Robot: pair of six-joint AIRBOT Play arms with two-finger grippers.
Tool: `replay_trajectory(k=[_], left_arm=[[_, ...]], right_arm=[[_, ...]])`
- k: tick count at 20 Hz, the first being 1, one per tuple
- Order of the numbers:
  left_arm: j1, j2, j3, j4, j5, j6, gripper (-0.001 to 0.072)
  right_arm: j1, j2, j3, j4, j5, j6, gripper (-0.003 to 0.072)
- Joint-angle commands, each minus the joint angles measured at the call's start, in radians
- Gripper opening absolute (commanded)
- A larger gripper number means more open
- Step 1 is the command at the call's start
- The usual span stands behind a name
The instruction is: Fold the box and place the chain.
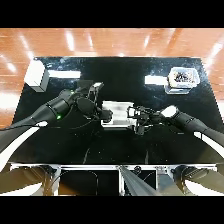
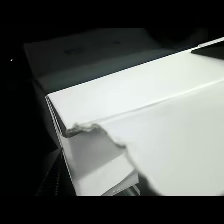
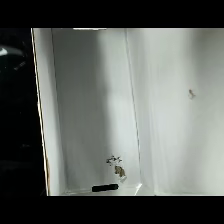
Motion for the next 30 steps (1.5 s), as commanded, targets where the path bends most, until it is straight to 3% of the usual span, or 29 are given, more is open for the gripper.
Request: replay_trajectory(k=[1,2,3,4,19,25,30], left_arm=[[-0.004,0.000,0.008,0.012,-0.001,-0.008,0.0555],[-0.004,0.000,0.008,0.012,-0.002,-0.008,0.0555],[-0.004,0.000,0.008,0.012,-0.002,-0.008,0.0555],[-0.004,0.000,0.008,0.012,-0.002,-0.008,0.0555],[-0.005,0.000,0.008,0.018,0.014,-0.046,0.0553],[-0.056,-0.031,0.013,0.178,0.001,-0.223,0.0552],[-0.143,-0.087,0.098,0.336,0.052,-0.346,0.0550]], right_arm=[[0.000,0.000,0.000,0.000,0.001,0.000,0.0546],[0.000,0.000,0.000,0.000,0.001,0.000,0.0544],[0.000,0.000,0.000,0.000,0.001,0.000,0.0434],[0.000,0.000,0.000,0.000,0.001,0.000,0.0405],[0.000,0.000,0.000,0.000,0.001,0.000,0.0410],[0.000,0.000,0.000,0.000,0.001,0.000,0.0410],[0.000,0.000,0.000,0.000,0.001,0.000,0.0410]])
